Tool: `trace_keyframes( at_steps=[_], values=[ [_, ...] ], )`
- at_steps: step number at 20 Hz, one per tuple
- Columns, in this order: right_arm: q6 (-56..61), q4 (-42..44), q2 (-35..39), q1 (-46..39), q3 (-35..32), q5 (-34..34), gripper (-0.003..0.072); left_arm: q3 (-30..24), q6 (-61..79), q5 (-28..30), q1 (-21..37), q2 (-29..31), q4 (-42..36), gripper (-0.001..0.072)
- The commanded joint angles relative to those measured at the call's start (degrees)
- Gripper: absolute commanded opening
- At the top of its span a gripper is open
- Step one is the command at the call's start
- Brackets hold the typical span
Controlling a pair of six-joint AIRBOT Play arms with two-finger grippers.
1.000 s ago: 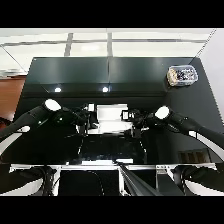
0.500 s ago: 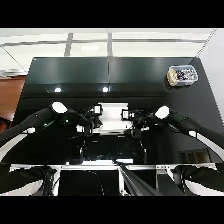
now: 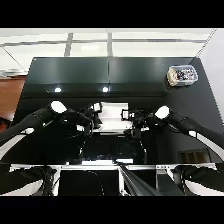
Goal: Fold the box and place the chain.
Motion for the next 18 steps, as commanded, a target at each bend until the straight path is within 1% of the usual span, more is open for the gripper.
trace_keyframes(
  at_steps=[1,3,5,7,9,10,11,13,15,16,18],
  values=[
    [0.04,0.02,0.0,0.02,0.02,0.07,0.0231,1.6,-13.29,-3.3,2.27,3.76,9.09,0.0026],
    [0.04,0.02,0.0,0.02,0.02,0.07,0.0231,1.9,-26.25,-6.08,6.32,7.91,14.97,0.0027],
    [0.04,0.02,0.0,0.02,0.02,0.07,0.0231,1.66,-38.01,-6.86,11.63,11.1,21.44,0.0026],
    [0.04,0.02,0.0,0.02,0.02,0.07,0.0231,0.42,-51.84,-5.44,18.27,11.39,23.82,0.0028],
    [0.04,0.02,0.0,0.02,0.02,0.07,0.0231,-0.79,-67.19,-6.58,25.92,9.05,23.63,0.0029],
    [0.07,0.02,0.0,0.02,0.02,0.07,0.0231,-1.31,-71.76,-8.74,29.51,7.45,21.31,0.0029],
    [0.07,0.02,0.0,0.02,0.02,0.07,0.0231,-1.97,-72.24,-12.11,33.14,5.18,16.5,0.0029],
    [0.07,0.02,0.0,0.02,0.02,0.07,0.0231,-2.89,-67.84,-19.26,37.9,-0.66,6.01,0.0028],
    [0.07,0.02,0.0,0.02,0.02,0.07,0.0231,-2.86,-63.65,-23.32,37.97,-6.6,-0.31,0.0027],
    [0.07,0.02,0.0,0.02,0.02,0.07,0.0231,-2.86,-62.71,-23.74,36.63,-8.66,-2.21,0.0027],
    [0.04,0.02,0.0,0.02,0.02,0.07,0.0231,-2.64,-61.31,-22.27,31.52,-10.88,-3.19,0.0027]
  ],
)
